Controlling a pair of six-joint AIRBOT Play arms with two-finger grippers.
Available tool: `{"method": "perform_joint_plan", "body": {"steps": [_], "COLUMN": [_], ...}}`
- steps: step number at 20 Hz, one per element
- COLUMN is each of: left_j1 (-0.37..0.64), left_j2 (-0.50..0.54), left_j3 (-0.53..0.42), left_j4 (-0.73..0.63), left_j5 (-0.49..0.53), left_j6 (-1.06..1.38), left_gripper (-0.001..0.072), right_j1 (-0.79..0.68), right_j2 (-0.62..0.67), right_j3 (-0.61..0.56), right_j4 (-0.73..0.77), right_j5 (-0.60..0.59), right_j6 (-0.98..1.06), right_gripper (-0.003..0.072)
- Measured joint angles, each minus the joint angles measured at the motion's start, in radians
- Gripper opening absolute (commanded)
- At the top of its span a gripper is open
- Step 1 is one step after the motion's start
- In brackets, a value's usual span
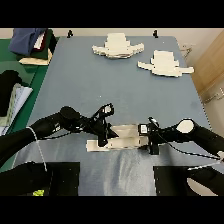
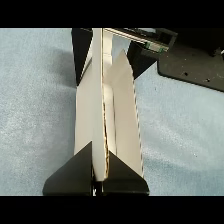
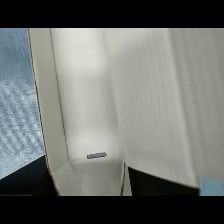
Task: Fold the box.
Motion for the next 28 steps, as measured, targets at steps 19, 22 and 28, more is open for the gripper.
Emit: {"method": "perform_joint_plan", "body": {"steps": [19, 22, 28], "left_j1": [0.0, 0.0, 0.0], "left_j2": [0.0, 0.0, 0.0], "left_j3": [0.0, 0.0, 0.0], "left_j4": [0.002, 0.002, 0.002], "left_j5": [-0.002, -0.002, -0.002], "left_j6": [0.0, 0.0, 0.0], "left_gripper": [0.0017, 0.0017, 0.0017], "right_j1": [0.033, 0.033, 0.033], "right_j2": [-0.002, -0.002, -0.001], "right_j3": [-0.002, -0.006, -0.011], "right_j4": [0.004, -0.001, -0.015], "right_j5": [-0.006, -0.006, -0.006], "right_j6": [0.026, 0.028, 0.041], "right_gripper": [0.0519, 0.0519, 0.0521]}}
